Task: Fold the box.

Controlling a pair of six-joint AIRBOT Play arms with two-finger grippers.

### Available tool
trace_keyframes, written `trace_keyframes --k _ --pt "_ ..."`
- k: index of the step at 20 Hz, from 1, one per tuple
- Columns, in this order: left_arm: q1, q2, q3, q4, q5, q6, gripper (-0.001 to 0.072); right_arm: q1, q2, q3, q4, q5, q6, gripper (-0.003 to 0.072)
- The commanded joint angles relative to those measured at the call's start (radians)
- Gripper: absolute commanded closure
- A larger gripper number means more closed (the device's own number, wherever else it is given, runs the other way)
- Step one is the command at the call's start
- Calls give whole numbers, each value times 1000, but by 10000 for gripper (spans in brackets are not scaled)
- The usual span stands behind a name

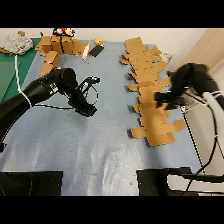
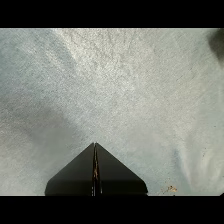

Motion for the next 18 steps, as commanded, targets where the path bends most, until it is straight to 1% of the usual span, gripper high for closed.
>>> trace_keyframes --k 1,5,9,14,18 --pt "0 0 0 0 0 0 697 -222 29 -4 -57 -66 -146 238" --pt "0 0 0 0 0 0 697 -394 26 -15 -37 -47 -319 238" --pt "0 0 0 0 0 0 697 -513 9 -15 65 14 -389 238" --pt "0 0 0 0 0 0 697 -530 -94 -15 105 -6 -435 238" --pt "0 0 0 0 0 0 697 -530 -137 -16 135 -17 -463 238"
